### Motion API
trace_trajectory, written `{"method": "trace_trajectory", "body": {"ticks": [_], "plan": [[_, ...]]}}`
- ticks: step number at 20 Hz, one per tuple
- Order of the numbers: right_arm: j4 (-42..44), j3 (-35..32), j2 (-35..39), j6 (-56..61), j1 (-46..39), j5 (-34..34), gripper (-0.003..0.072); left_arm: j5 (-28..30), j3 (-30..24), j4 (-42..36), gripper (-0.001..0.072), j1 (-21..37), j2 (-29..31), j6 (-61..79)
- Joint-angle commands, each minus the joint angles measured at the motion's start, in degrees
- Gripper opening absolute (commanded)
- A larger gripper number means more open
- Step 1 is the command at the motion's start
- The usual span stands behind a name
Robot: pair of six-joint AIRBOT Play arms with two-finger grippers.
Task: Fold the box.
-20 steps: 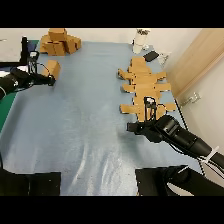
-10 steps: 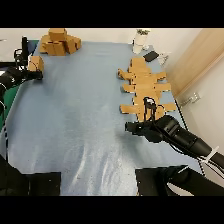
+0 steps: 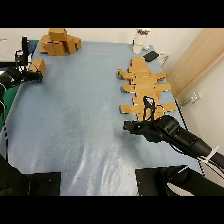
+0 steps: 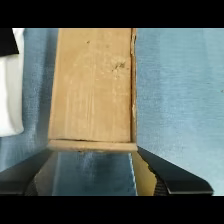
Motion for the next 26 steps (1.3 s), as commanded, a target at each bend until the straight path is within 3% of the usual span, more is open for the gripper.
{"method": "trace_trajectory", "body": {"ticks": [1, 3, 7, 8, 10, 15, 18, 20, 24, 26], "plan": [[0.52, 0.04, 0.00, -0.02, 0.00, 0.35, 0.0003, -4.28, 0.31, 0.66, 0.0700, -0.04, 1.20, -0.02], [0.59, 0.04, 0.00, -0.02, 0.00, 0.33, 0.0003, -8.15, 0.31, 4.13, 0.0701, 0.22, 2.86, -0.11], [2.12, 0.04, 0.00, -0.20, 0.00, 0.33, 0.0003, -22.88, 0.31, 6.25, 0.0700, 0.79, 7.17, -0.20], [2.69, 0.04, 0.00, -0.22, 0.00, 0.31, 0.0003, -25.81, 0.31, 6.29, 0.0672, 0.79, 8.07, -0.20], [3.93, 0.04, 0.00, -0.66, 0.00, 0.31, 0.0002, -32.63, 0.31, 6.29, 0.0010, 0.63, 10.03, -2.12], [7.02, 0.28, -0.15, -5.99, 0.00, 0.17, 0.0003, -46.34, -0.26, 6.32, 0.0003, -1.40, 15.80, -9.99], [7.17, 3.52, -2.86, -9.73, 0.00, -2.08, 0.0002, -51.39, -5.99, 8.37, 0.0003, -5.60, 22.64, -12.13], [7.72, 7.32, -6.54, -10.38, 0.00, -4.83, 0.0003, -49.66, -14.86, 9.25, 0.0002, -9.27, 29.79, -13.38], [14.62, 15.34, -15.61, -19.71, 0.00, -5.40, 0.0003, -39.23, -39.32, 8.83, 0.0003, -20.74, 47.89, -18.56], [17.59, 19.41, -20.59, -22.95, 0.00, -5.77, 0.0002, -36.09, -47.78, 8.83, 0.0003, -27.10, 53.90, -23.41]]}}
